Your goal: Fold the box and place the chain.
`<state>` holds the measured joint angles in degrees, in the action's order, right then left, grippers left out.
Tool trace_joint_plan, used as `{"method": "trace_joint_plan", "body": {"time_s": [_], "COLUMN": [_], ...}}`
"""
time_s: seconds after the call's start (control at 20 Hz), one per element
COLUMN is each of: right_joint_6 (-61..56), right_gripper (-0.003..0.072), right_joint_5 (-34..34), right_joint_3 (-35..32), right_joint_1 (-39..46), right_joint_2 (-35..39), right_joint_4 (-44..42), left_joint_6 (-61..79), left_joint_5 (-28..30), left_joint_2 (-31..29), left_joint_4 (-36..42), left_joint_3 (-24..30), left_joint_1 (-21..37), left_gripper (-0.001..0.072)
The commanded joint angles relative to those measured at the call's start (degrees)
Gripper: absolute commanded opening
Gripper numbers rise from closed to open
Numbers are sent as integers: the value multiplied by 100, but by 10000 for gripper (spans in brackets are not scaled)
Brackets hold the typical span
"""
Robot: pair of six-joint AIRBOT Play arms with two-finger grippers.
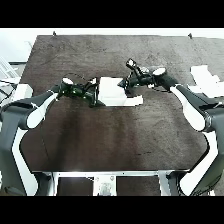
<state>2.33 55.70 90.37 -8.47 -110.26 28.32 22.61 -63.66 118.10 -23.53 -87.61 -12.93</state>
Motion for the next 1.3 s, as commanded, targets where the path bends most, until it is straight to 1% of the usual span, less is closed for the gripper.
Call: {"method": "trace_joint_plan", "body": {"time_s": [0.0, 0.15, 0.25, 0.3, 0.35, 0.4, 0.45, 0.5, 0.6, 0.75, 0.95, 1.1, 1.25], "right_joint_6": [286, 238, 221, 221, 223, 291, 367, 516, 568, 592, 940, 1294, 1342], "right_gripper": [17, 17, 17, 35, 219, 479, 568, 568, 568, 567, 567, 566, 563], "right_joint_5": [210, 562, 542, 544, 546, 544, 527, 520, 520, 387, 234, 210, 83], "right_joint_3": [-22, -382, -883, -1165, -1416, -1635, -1814, -1932, -1987, -1982, -1974, -1965, -1869], "right_joint_1": [28, 151, 308, 407, 490, 553, 584, 581, 568, 568, 566, 555, 442], "right_joint_2": [562, 1246, 1714, 1897, 1987, 2000, 1980, 1930, 1746, 1480, 1222, 1180, 1178], "right_joint_4": [-22, 142, 387, 487, 544, 616, 774, 1003, 1169, 1182, 1233, 1228, 1235], "left_joint_6": [-11, -9, -11, -9, -9, -9, -9, -9, -9, -11, -28, -179, -271], "left_joint_5": [7, 13, 15, 15, 15, 15, 17, 15, 15, 9, -70, -61, -39], "left_joint_2": [0, 0, 0, 0, 0, 0, 0, 0, 0, 0, 0, 0, 0], "left_joint_4": [0, 0, -2, -2, -2, -2, -2, 0, -2, -2, 0, 85, 214], "left_joint_3": [2, 2, 2, 2, 2, 2, 2, 2, 2, 2, 2, 2, 2], "left_joint_1": [0, 0, 0, 0, 0, 0, 0, 0, 0, 0, 0, -2, -2], "left_gripper": [353, 353, 353, 353, 353, 353, 353, 353, 353, 353, 353, 353, 353]}}
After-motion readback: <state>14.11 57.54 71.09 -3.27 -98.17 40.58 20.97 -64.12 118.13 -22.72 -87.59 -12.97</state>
